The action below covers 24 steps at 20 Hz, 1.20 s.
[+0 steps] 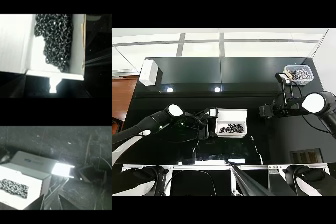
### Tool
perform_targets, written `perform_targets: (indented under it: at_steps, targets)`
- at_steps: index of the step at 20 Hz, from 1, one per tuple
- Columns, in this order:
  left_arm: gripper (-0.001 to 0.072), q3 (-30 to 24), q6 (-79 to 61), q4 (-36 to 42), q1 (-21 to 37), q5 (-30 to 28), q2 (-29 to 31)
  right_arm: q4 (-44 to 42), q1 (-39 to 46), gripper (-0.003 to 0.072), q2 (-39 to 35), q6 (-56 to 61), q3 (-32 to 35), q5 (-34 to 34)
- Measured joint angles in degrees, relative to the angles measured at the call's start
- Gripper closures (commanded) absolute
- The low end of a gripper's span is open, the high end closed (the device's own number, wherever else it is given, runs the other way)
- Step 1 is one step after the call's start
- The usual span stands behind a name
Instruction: Fold the box and place the chain.
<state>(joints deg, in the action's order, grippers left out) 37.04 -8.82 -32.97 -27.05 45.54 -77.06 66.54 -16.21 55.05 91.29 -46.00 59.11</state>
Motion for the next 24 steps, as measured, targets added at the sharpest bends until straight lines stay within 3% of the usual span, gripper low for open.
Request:
perform_targets:
  at_steps: [10,11,13,14,20,21,22,24]
  targets:
    - [-0.0001,0.35,-3.87,0.55,-1.86,-1.16,-0.11,-0.02,0.0,0.0485,0.02,0.0,0.0,-0.52]
    - [0.0026,0.37,-4.07,0.7,-2.16,-1.44,-0.11,0.0,0.0,0.0485,0.0,-0.02,0.0,-0.52]
    - [0.0283,0.39,-4.39,0.81,-2.56,-1.6,-0.11,-0.02,0.0,0.0485,0.0,0.0,0.0,-0.55]
    - [0.0361,0.39,-4.57,0.85,-2.67,-1.68,-0.11,0.0,0.0,0.0485,0.0,-0.02,0.0,-0.57]
    - [0.036,0.42,-4.79,0.87,-2.91,-1.97,-0.11,-0.13,0.0,0.0479,0.0,0.0,0.0,-1.57]
    - [0.036,0.39,-4.79,0.87,-2.91,-1.97,-0.11,-0.37,0.0,0.0298,0.0,0.0,0.0,-2.21]
    - [0.036,0.42,-4.79,0.87,-2.91,-1.97,-0.11,-0.9,-0.02,-0.0019,0.0,0.0,0.02,-3.28]
    - [0.036,0.42,-4.81,0.87,-2.91,-1.97,-0.11,-2.91,0.0,-0.0019,0.02,-0.2,0.02,-6.51]
